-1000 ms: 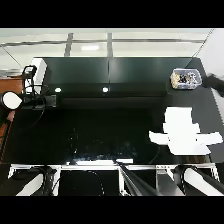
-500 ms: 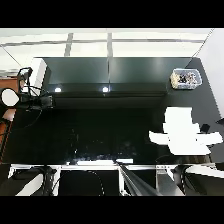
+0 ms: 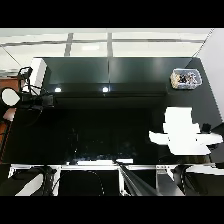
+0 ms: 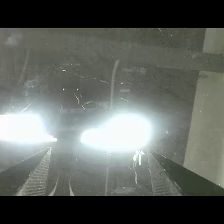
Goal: Fold the box and place the chain.
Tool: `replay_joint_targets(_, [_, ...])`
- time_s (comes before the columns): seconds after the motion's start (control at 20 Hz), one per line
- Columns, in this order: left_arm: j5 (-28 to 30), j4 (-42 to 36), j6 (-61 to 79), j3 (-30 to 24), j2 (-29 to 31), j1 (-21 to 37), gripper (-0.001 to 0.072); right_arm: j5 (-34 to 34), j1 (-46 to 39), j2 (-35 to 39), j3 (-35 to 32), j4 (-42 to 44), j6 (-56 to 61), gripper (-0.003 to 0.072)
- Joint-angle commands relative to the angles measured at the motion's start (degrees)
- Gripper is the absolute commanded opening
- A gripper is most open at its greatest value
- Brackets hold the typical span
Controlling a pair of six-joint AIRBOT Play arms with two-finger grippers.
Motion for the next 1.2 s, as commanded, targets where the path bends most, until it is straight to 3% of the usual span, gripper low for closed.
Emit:
replay_joint_targets(0.0, [0.0, -0.8, -0.1, 0.0, -1.1, 0.0, 0.0707, 1.6, 0.0, 0.3, -1.0, -2.3, -0.4, 0.0465])
replay_joint_targets(0.05, [0.0, -1.4, -0.1, 0.0, -1.4, 0.0, 0.0707, 1.5, 0.0, 1.0, -1.0, -2.3, -0.6, 0.0364])
replay_joint_targets(0.15, [0.0, -1.5, -0.1, 0.0, -2.1, 0.0, 0.0707, 1.8, 0.0, 2.4, -1.0, -2.1, -2.7, 0.0002])
replay_joint_targets(0.45, [0.9, -1.5, 0.2, 0.0, -2.1, 0.0, 0.0707, 0.5, 3.6, 9.7, -2.6, 13.2, -4.0, 0.0008])
replay_joint_targets(0.65, [0.9, -2.3, 0.6, 0.0, -2.1, 0.0, 0.0707, -4.2, 16.1, 18.2, -7.7, 23.1, -4.0, 0.0009])
replay_joint_targets(0.85, [2.4, -11.9, 8.8, 0.0, -2.1, -0.1, 0.0707, -16.3, 32.7, 29.9, -16.7, 25.2, 0.6, 0.0009])
replay_joint_targets(0.95, [4.0, -17.4, 11.8, 0.0, -2.1, -0.4, 0.0707, -24.1, 39.8, 36.3, -23.8, 30.5, 1.2, 0.0009])
replay_joint_targets(1.15, [6.9, -27.4, 20.1, 0.0, -3.5, -5.1, 0.0707, -41.8, 58.8, 44.5, -37.6, 36.8, 1.5, 0.0009])
